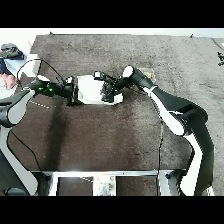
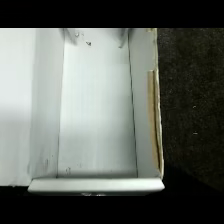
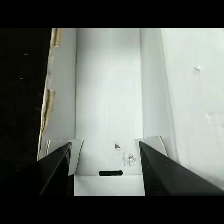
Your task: Fold the box and place the chain.
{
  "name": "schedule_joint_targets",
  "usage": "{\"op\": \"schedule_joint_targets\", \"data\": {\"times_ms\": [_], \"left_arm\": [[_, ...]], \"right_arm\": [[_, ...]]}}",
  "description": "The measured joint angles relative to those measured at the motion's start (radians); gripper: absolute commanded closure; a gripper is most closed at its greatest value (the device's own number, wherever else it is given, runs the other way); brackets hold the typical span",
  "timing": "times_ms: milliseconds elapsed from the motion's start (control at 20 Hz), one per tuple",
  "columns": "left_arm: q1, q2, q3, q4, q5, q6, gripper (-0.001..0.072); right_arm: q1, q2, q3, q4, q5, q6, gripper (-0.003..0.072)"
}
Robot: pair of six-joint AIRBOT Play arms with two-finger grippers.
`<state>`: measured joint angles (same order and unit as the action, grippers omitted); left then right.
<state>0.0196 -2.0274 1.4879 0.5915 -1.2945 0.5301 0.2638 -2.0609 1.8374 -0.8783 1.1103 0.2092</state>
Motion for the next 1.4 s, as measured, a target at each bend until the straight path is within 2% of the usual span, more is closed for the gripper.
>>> {"op": "schedule_joint_targets", "data": {"times_ms": [350, 400, 450, 550, 800, 850, 1000, 1200, 1400], "left_arm": [[0.0, 0.0, 0.0, 0.0, 0.0, 0.0, 0.0411], [0.0, 0.0, 0.0, 0.0, 0.0, 0.0, 0.0411], [0.0, 0.0, 0.0, 0.0, 0.0, 0.0, 0.0412], [0.0, 0.0, 0.0, 0.0, 0.0, 0.001, 0.0411], [0.0, 0.0, 0.0, 0.0, 0.001, 0.001, 0.0411], [0.0, 0.0, 0.0, 0.0, 0.001, 0.001, 0.0411], [0.0, 0.0, 0.0, 0.0, 0.003, 0.001, 0.0411], [0.0, 0.0, 0.0, 0.0, 0.003, 0.001, 0.0411], [0.0, 0.0, 0.0, 0.0, 0.002, 0.001, 0.0411]], "right_arm": [[0.0, 0.0, 0.0, -0.02, -0.014, -0.007, 0.0191], [0.0, 0.0, 0.0, -0.021, -0.015, -0.007, 0.0259], [0.0, 0.001, 0.0, -0.024, -0.015, -0.007, 0.0424], [0.0, 0.008, 0.0, -0.043, -0.01, 0.006, 0.063], [-0.011, 0.076, 0.0, -0.197, 0.04, 0.208, 0.0643], [-0.018, 0.095, 0.0, -0.235, 0.051, 0.274, 0.0702], [-0.064, 0.15, 0.0, -0.3, 0.094, 0.504, 0.0701], [-0.145, 0.192, 0.0, -0.297, 0.18, 0.772, 0.0701], [-0.204, 0.203, -0.029, -0.267, 0.193, 0.923, 0.0701]]}}
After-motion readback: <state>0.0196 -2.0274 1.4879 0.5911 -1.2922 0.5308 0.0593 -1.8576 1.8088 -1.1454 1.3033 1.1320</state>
